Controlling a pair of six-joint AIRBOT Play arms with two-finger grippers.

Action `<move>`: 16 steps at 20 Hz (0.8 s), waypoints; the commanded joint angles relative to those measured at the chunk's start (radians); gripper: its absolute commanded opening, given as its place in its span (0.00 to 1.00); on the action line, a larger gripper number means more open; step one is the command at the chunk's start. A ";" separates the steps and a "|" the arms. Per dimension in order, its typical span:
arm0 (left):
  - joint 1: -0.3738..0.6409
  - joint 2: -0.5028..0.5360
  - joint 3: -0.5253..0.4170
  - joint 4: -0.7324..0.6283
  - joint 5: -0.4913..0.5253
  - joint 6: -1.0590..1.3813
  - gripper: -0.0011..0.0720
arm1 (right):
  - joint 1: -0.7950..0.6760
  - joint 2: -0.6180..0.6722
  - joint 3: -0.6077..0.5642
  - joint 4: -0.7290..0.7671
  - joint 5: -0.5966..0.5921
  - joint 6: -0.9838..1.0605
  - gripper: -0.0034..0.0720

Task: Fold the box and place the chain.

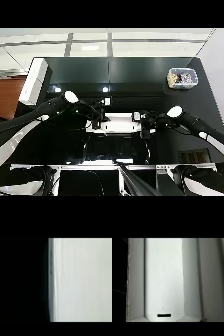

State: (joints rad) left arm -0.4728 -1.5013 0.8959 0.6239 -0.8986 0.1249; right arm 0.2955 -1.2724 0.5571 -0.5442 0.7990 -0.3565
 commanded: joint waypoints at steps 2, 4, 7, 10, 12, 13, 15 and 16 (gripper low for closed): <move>0.000 0.000 0.001 0.001 0.000 0.001 0.06 | 0.011 -0.007 0.006 -0.013 -0.017 0.028 0.97; 0.000 0.000 0.001 0.001 0.000 0.001 0.06 | 0.013 -0.009 0.009 -0.025 -0.017 0.039 0.97; 0.000 0.000 0.001 0.001 0.000 0.001 0.06 | 0.013 -0.009 0.009 -0.025 -0.017 0.039 0.97; 0.000 0.000 0.001 0.001 0.000 0.001 0.06 | 0.013 -0.010 0.010 -0.026 -0.019 0.042 0.97; 0.000 0.000 0.001 0.001 0.000 0.001 0.06 | 0.013 -0.010 0.010 -0.026 -0.019 0.043 0.97; 0.000 0.000 0.001 0.001 0.000 0.001 0.06 | 0.013 -0.010 0.011 -0.026 -0.019 0.043 0.97; 0.000 0.000 0.001 0.000 0.000 0.001 0.06 | 0.013 -0.011 0.011 -0.029 -0.019 0.045 0.97; 0.000 0.000 0.001 0.000 0.000 0.001 0.06 | 0.013 -0.012 0.012 -0.030 -0.019 0.047 0.97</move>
State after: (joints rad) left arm -0.4728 -1.5013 0.8959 0.6243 -0.8986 0.1253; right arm 0.3080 -1.2831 0.5671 -0.5709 0.7807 -0.3141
